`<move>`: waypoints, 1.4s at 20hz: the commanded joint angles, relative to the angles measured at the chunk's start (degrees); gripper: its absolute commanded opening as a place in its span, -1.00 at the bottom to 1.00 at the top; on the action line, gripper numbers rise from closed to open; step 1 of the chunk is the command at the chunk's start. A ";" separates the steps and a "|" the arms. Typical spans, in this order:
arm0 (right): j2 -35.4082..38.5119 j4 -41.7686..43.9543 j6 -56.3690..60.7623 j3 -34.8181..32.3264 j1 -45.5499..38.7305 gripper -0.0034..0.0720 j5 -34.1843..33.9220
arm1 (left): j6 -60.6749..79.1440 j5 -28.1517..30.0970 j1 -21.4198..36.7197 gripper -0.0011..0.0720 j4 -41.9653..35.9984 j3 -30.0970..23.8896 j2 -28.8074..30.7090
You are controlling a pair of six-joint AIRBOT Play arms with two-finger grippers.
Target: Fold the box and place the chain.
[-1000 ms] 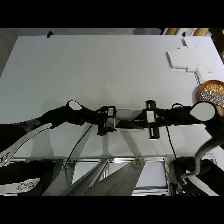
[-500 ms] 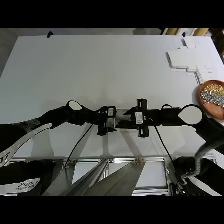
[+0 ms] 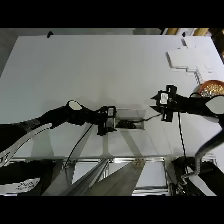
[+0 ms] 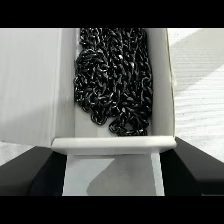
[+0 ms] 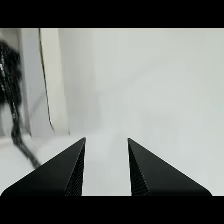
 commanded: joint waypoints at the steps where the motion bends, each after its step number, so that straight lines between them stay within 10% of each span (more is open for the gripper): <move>1: -4.72 -11.19 0.20 0.04 -3.30 -0.14 0.98 | 0.02 0.02 0.00 -0.56 0.02 0.00 0.00; 14: -20.31 -13.07 -0.31 -1.09 -0.98 -0.34 -1.09 | 0.00 0.02 0.00 -0.56 0.00 0.00 0.00; 17: -20.81 -13.05 -0.50 -1.33 -0.98 -0.67 -1.22 | 0.02 0.02 0.00 -0.56 0.02 0.00 0.02; 28: -15.69 -13.22 -0.46 -2.69 -0.98 -0.87 -0.55 | 0.02 0.02 0.00 -0.56 0.00 0.00 0.00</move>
